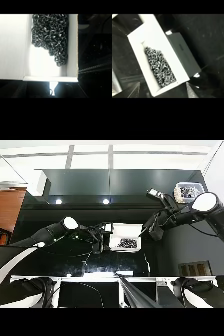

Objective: Fold the box and place the chain.

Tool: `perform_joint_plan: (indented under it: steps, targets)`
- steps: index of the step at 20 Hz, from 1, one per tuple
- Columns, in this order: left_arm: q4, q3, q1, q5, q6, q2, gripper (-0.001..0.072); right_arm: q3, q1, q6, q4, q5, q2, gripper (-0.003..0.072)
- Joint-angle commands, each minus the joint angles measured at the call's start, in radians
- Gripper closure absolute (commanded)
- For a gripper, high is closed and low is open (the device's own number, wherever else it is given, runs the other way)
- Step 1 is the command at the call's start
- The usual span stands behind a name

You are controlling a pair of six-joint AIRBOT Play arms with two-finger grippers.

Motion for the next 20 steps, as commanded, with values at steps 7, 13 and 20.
perform_joint_plan:
  steps: [7,13,20]
  targets:
    - [0.0,0.0,0.0,0.0,0.0,-0.001,0.0358,0.035,0.011,-0.092,0.083,-0.339,0.032,-0.0017]
    - [0.0,0.0,0.0,0.0,0.0,-0.001,0.0359,-0.154,0.012,-0.092,0.101,-0.291,0.017,-0.0017]
    - [0.0,0.0,0.0,0.0,0.0,-0.001,0.0359,-0.156,0.012,-0.2,0.128,-0.146,0.018,-0.0017]
